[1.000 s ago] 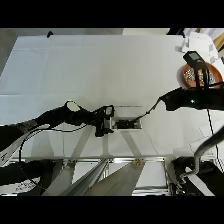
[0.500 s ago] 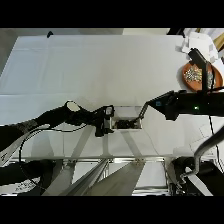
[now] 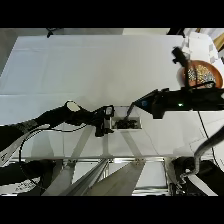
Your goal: Fold the box and place the chain.
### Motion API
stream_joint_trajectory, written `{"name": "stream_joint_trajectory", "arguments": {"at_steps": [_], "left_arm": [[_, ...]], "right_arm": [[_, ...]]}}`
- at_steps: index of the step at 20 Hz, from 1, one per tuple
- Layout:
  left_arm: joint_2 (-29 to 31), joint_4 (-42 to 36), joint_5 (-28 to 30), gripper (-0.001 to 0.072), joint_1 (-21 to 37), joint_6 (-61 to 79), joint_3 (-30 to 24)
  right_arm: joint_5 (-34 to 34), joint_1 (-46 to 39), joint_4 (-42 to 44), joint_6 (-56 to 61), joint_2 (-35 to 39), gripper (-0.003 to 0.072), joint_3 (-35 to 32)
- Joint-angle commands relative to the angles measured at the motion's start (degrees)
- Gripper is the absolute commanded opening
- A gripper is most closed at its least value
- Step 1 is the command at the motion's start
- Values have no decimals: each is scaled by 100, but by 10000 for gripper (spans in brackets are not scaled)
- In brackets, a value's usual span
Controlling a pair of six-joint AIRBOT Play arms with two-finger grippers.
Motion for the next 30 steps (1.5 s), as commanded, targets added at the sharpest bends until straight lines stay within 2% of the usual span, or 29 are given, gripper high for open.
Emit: {"name": "stream_joint_trajectory", "arguments": {"at_steps": [1,5,6,8,9,13,16,19,20,22,26,28,30], "left_arm": [[4,2,2,390,2,2,-2],[4,2,2,390,2,2,-2],[4,2,2,390,2,2,-2],[4,2,2,390,4,2,-2],[4,4,4,390,2,2,-2],[4,2,2,390,2,2,-2],[4,2,4,390,4,2,-2],[4,2,2,390,4,2,-2],[4,2,4,390,2,2,-2],[4,2,2,390,4,2,-2],[4,2,2,390,4,2,-2],[4,2,2,390,2,2,-2],[4,2,2,390,2,2,-2]], "right_arm": [[-223,459,-826,-61,-704,21,-2],[-199,691,-1167,-42,-1394,23,-2],[-197,765,-1191,-42,-1499,71,-2],[-197,861,-1200,-57,-1543,231,0],[-155,861,-1196,-66,-1543,234,2],[15,859,-1274,-374,-1368,228,219],[278,798,-1517,-835,-1349,227,1051],[136,553,-1515,-1617,-1545,224,1609],[35,459,-1526,-1832,-1696,220,1611],[103,348,-1652,-2260,-2212,31,1611],[470,431,-1661,-2868,-3117,29,1606],[592,544,-1659,-2949,-3134,65,1537],[892,634,-1637,-3254,-3040,65,1471]]}}
